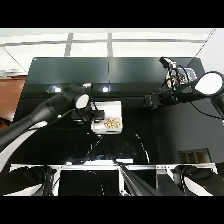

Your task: Fold the box and place the chain.

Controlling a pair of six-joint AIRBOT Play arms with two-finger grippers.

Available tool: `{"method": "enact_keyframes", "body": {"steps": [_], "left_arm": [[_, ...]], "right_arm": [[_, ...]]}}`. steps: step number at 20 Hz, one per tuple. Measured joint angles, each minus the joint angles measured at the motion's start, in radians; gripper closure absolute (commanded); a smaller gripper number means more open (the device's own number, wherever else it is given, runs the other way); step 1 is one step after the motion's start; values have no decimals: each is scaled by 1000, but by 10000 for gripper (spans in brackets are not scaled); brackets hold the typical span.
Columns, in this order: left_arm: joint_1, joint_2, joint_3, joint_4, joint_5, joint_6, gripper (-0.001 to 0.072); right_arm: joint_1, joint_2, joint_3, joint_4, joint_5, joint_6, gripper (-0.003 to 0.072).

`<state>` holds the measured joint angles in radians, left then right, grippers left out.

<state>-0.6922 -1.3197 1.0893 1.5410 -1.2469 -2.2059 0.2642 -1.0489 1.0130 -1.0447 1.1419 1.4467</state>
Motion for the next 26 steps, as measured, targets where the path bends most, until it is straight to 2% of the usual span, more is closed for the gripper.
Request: {"method": "enact_keyframes", "body": {"steps": [3,5,8,10,11,12,13,16,19,22,26], "left_arm": [[18,140,-40,63,-43,52,246],[73,245,-106,98,-65,79,246],[237,405,-247,93,-82,153,245],[375,488,-346,24,-84,285,244],[448,518,-391,-33,-79,381,204],[511,539,-427,-91,-77,484,84],[568,554,-457,-143,-72,592,-2],[678,578,-515,-271,-42,929,-2],[682,583,-537,-340,26,1229,-3],[624,576,-546,-396,143,1519,-3],[542,510,-552,-446,279,1740,-3]], "right_arm": [[-2,2,-2,-6,-11,-4,374],[-2,2,-4,-8,-20,-6,374],[-2,2,-5,-10,-40,-7,374],[-2,2,-5,-10,-53,-7,374],[-2,2,-5,-10,-57,-7,374],[-2,2,-5,-10,-62,-7,374],[-2,2,-5,-10,-64,-7,374],[-2,2,-5,-11,-71,-7,374],[-2,2,-5,-11,-75,-7,374],[-2,2,-5,-11,-77,-7,374],[-2,2,-5,-11,-79,-7,374]]}}
